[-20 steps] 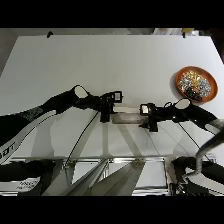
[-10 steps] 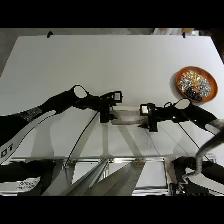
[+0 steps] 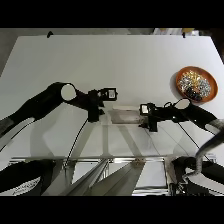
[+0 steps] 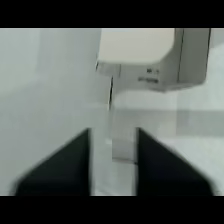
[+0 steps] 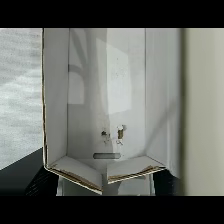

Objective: Fold the box and place the chain.

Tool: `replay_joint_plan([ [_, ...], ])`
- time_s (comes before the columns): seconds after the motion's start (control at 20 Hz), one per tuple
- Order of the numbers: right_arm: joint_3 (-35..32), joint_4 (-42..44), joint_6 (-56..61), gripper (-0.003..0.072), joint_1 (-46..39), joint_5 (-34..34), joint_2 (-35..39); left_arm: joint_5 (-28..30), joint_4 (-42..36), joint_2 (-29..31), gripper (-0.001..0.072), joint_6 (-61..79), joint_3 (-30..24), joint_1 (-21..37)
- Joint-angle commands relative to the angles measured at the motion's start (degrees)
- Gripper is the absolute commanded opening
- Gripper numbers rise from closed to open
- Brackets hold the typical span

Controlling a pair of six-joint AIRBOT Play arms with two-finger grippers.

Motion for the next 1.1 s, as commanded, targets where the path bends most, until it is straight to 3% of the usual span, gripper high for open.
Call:
replay_joint_plan([
  [0.0, 0.1, 0.0, 0.0, 0.0558, 0.0, 0.0, 0.0, -5.8, 6.4, 5.9, 0.0003, -8.3, 0.1, -1.0],
  [0.1, 0.1, 0.0, 0.0, 0.0558, 0.0, 0.1, 0.0, -3.8, 6.2, 6.5, 0.0003, -8.2, 0.1, -5.0],
  [0.3, 0.1, 0.0, 0.0, 0.0558, 0.0, 0.1, 0.0, 11.0, 2.5, 3.2, 0.0007, -9.0, 0.0, -15.2],
  [0.5, 0.1, 0.0, 0.0, 0.0558, 0.0, 0.1, 0.0, 31.3, -5.2, -1.0, 0.0004, -12.8, 0.0, -15.2],
  [0.6, 0.1, 0.0, 0.0, 0.0558, 0.0, 0.1, 0.0, 37.9, -5.9, -2.8, 0.0005, -15.0, 0.0, -15.0],
  [0.85, 0.1, 0.0, 0.0, 0.0558, 0.0, 0.1, 0.0, 36.2, -6.2, -9.1, 0.0007, -23.5, 0.0, -12.2],
  [1.05, 0.1, 0.0, 0.0, 0.0558, 0.0, 0.1, 0.0, 33.0, -5.9, -10.3, 0.0006, -23.4, 0.0, -11.9],
])
